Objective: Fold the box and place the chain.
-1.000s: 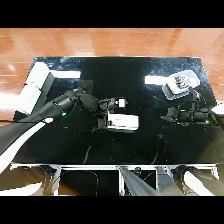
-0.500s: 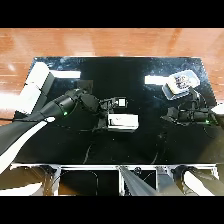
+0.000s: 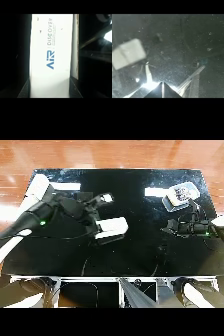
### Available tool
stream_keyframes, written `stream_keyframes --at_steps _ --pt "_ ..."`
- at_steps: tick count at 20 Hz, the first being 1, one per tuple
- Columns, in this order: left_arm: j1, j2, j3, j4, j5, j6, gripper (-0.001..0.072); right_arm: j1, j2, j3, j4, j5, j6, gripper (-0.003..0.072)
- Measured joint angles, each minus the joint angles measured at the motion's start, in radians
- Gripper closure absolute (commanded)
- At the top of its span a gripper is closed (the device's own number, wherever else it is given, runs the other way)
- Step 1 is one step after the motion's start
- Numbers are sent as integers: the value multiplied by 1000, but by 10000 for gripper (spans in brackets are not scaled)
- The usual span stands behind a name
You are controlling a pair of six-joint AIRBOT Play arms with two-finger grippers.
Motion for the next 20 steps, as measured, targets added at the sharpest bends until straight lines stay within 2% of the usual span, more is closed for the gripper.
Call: stream_keyframes --at_steps 2,5,8,11,16,20 --pt "77 68 -36 57 77 -82 694 0 0 0 0 2 -6 653" --pt "245 205 -156 97 151 -174 694 0 0 0 24 12 -9 654" --pt "454 365 -302 113 217 -216 693 0 0 0 47 5 -13 653" --pt "699 480 -386 161 237 -235 693 0 0 0 56 0 -14 653" --pt "1095 542 -412 208 277 -159 693 0 0 0 61 2 -15 653" --pt "1283 527 -414 213 237 -71 691 0 0 0 61 2 -16 653"
